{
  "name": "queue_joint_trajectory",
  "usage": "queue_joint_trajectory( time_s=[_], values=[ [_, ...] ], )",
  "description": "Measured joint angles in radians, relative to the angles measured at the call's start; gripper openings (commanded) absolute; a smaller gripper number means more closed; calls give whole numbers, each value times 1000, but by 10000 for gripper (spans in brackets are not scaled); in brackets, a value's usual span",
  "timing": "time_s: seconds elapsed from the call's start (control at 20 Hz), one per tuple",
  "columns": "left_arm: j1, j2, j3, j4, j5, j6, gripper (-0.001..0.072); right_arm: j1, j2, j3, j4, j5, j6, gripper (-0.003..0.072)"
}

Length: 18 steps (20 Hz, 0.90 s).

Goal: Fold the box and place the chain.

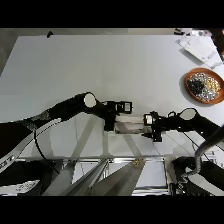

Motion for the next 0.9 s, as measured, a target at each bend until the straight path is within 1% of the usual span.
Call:
queue_joint_trajectory(
  time_s=[0.9],
  values=[
    [0,0,0,-18,0,0,12,0,0,0,0,5,4,385]
  ],
)
